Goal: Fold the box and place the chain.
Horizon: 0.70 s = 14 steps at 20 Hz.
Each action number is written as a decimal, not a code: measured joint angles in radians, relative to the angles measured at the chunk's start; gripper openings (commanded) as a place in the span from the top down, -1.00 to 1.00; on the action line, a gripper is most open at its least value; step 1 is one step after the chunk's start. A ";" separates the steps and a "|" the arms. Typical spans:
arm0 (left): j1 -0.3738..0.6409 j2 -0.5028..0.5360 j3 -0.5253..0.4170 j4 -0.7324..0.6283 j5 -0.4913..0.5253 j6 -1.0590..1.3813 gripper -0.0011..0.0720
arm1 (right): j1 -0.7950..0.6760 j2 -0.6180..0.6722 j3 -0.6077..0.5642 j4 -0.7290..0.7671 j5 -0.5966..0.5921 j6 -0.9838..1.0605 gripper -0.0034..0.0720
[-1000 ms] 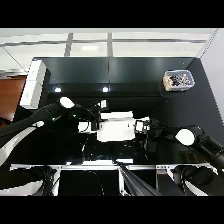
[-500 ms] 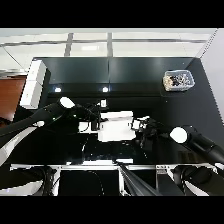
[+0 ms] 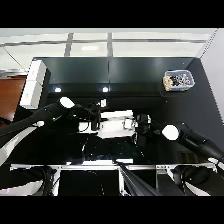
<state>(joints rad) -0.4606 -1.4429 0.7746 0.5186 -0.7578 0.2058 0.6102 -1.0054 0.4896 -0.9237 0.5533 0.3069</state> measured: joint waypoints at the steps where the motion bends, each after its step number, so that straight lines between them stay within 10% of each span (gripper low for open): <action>1: 0.000 0.000 0.000 0.000 0.000 0.000 0.91 | -0.003 -0.001 0.010 -0.001 0.012 -0.018 -0.90; 14: 0.000 0.000 0.000 0.000 -0.001 0.000 0.91 | -0.240 -0.032 0.044 0.329 0.103 -0.431 -0.90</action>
<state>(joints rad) -0.4606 -1.4429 0.7746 0.5182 -0.7586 0.2062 0.3702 -1.0378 0.5339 -0.5945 0.6563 -0.1246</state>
